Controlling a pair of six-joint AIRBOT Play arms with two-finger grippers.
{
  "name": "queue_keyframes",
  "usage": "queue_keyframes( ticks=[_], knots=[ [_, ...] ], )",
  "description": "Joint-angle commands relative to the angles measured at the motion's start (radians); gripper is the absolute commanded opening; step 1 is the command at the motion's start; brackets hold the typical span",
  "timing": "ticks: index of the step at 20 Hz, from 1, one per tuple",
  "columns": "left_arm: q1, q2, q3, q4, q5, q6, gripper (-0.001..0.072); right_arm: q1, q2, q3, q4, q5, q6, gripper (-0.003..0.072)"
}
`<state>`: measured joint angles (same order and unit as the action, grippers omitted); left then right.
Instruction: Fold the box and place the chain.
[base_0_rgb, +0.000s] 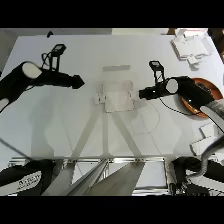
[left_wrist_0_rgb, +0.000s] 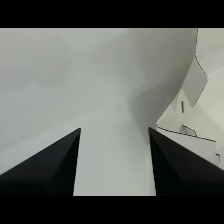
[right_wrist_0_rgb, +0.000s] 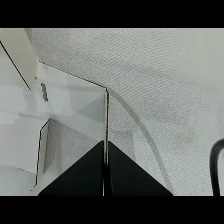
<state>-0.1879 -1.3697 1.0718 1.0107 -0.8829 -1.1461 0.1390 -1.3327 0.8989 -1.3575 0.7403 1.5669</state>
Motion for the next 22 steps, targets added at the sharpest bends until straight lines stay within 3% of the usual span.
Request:
queue_keyframes(
  ticks=[1, 5, 8, 10, 16, 22],
  knots=[
    [-0.001, -0.172, 0.201, -0.113, -0.188, 0.171, 0.0536, 0.001, 0.0, 0.0, 0.0, 0.0, 0.0, 0.0011],
    [-0.003, -0.322, 0.351, -0.389, -0.24, 0.438, 0.0547, 0.001, 0.0, 0.0, 0.0, 0.0, 0.0, 0.0011],
    [-0.03, -0.428, 0.453, -0.43, -0.267, 0.495, 0.055, 0.001, 0.0, 0.0, 0.0, 0.0, 0.0, 0.0011],
    [-0.053, -0.487, 0.506, -0.424, -0.306, 0.495, 0.0654, 0.001, 0.0, 0.0, 0.0, 0.0, 0.0, 0.0011],
    [-0.078, -0.536, 0.516, -0.411, -0.283, 0.496, 0.0659, 0.001, 0.0, 0.0, 0.0, 0.0, 0.0, 0.0011],
    [-0.095, -0.536, 0.516, -0.41, -0.322, 0.571, 0.0642, 0.001, 0.0, 0.0, 0.0, 0.0, 0.0, 0.0011]
  ],
)
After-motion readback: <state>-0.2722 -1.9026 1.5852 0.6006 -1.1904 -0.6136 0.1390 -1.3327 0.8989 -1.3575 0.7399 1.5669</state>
